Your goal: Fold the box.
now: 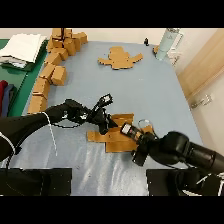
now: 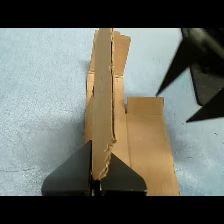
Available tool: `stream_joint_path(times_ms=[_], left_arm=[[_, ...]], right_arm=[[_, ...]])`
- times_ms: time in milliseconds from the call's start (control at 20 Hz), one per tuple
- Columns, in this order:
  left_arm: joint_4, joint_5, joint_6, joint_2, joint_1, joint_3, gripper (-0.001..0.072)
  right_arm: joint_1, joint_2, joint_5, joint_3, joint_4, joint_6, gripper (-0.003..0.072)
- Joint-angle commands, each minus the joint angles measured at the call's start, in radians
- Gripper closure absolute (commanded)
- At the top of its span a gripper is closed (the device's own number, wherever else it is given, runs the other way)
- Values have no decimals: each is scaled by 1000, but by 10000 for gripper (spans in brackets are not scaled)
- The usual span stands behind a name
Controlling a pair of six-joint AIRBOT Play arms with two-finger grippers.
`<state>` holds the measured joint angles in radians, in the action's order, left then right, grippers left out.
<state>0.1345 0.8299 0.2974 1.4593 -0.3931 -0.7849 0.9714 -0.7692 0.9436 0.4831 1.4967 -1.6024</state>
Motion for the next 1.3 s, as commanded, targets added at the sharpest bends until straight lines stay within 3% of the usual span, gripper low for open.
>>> stream_joint_path(times_ms=[0,300,450,850,900,950,1250], left_arm=[[0,0,1,1,0,0,697],[0,0,1,0,0,0,697],[0,0,1,1,0,0,697],[0,0,1,1,0,0,697],[0,0,1,0,0,0,697],[0,0,1,1,0,0,697],[0,0,1,1,0,0,697]], right_arm=[[100,-29,-131,-68,-102,-22,198],[100,-141,-268,-65,-312,-15,199],[100,-129,-259,-27,-387,91,200],[100,-79,-246,2,-335,126,199],[100,-79,-248,2,-340,126,189],[100,-79,-246,3,-364,126,-14],[3,-62,-209,3,-327,26,-34]])
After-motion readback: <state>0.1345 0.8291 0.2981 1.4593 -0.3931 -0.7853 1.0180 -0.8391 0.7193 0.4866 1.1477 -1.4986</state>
